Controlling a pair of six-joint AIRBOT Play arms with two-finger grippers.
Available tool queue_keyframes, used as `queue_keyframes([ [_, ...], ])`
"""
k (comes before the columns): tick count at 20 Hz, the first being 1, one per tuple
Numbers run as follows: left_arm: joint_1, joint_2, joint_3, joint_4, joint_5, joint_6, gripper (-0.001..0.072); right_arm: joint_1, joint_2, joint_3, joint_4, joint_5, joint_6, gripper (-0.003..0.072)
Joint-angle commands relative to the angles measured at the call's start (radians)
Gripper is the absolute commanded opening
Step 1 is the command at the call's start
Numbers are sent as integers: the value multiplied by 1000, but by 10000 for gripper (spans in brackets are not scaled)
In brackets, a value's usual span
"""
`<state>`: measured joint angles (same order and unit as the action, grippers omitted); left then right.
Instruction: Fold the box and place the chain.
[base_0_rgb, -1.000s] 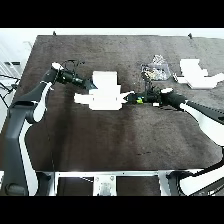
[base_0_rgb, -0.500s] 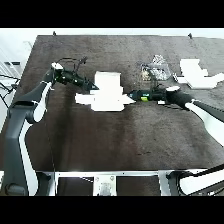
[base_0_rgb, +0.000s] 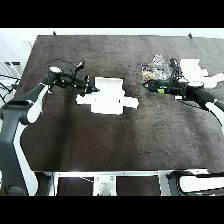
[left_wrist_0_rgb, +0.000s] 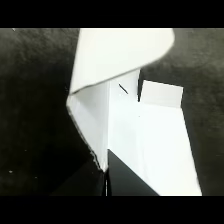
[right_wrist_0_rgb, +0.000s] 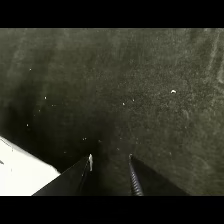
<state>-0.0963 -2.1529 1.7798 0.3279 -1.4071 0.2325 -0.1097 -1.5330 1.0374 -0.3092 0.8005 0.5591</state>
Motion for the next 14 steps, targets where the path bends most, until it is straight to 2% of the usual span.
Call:
queue_keyframes([
  [1,0,39,-116,-55,113,224,13,-10,6,-6,-2,4,0,305],
  [4,0,39,-151,-55,163,277,13,-10,6,-6,-2,4,-2,305],
  [14,-43,-3,-151,-37,168,319,17,15,6,-6,-3,4,-22,306],
])
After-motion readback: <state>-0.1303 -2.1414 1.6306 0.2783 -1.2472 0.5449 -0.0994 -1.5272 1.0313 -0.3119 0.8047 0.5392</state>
